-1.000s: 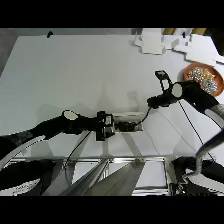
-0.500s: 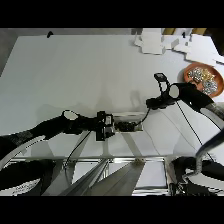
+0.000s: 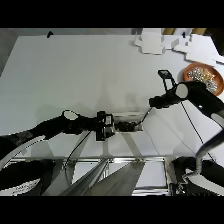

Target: Fold the box and place the chain.

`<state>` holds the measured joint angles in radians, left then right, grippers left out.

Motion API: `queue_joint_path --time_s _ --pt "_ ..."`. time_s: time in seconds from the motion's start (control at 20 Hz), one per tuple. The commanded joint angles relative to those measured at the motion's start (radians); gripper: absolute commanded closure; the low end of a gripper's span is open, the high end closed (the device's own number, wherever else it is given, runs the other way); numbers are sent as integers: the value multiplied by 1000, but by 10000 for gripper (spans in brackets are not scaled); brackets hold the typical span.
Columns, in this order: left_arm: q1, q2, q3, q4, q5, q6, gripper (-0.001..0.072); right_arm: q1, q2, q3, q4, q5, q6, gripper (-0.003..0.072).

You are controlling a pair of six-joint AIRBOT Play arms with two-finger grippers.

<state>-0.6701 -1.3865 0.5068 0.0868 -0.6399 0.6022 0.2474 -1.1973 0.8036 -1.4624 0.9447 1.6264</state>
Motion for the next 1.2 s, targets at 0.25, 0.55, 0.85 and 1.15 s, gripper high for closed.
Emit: queue_joint_path --time_s 0.25,0.55,0.85,1.15 --pt "1 0 0 0 0 0 434 86 293 0 10 207 -2 668" --pt "1 0 0 0 0 0 434 238 427 0 128 280 32 668" --pt "1 0 0 0 0 0 434 414 444 0 132 296 124 668" --pt "1 0 0 0 0 0 434 573 432 0 125 27 181 667"
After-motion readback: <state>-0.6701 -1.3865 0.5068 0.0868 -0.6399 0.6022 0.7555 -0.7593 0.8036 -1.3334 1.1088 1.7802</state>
